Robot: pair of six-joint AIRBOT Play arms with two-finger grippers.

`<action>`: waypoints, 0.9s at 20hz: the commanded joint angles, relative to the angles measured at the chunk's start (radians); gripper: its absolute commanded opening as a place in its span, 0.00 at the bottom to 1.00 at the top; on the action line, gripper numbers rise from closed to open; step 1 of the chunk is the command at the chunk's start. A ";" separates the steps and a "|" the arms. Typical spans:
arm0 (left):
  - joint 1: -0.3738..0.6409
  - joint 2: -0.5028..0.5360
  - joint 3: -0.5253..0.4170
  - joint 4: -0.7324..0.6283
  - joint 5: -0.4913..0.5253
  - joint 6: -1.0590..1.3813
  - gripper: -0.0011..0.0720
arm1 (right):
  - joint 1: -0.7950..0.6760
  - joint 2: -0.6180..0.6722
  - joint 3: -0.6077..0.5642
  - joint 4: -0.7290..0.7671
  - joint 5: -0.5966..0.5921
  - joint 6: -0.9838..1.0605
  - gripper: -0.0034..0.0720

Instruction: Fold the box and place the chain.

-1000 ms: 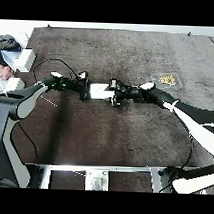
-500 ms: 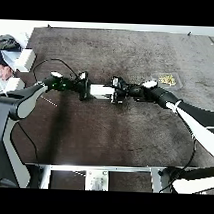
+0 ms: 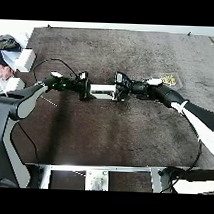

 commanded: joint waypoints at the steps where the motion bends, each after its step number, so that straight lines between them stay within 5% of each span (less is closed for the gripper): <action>1: 0.001 0.000 0.000 0.000 0.003 -0.002 0.25 | -0.016 0.049 0.010 0.000 0.061 0.066 0.64; 4: 0.002 0.000 0.000 -0.001 0.003 -0.001 0.25 | -0.017 0.036 0.020 0.000 0.024 0.074 0.62; 5: 0.001 0.000 0.000 -0.001 0.003 -0.002 0.25 | -0.017 0.023 0.020 0.000 0.008 0.083 0.54; 12: 0.001 0.000 0.000 -0.001 0.002 -0.002 0.25 | -0.028 -0.068 0.066 -0.008 -0.047 0.135 0.54; 18: 0.001 0.000 0.000 -0.001 0.002 -0.001 0.25 | -0.031 -0.103 0.116 -0.182 0.076 0.269 0.56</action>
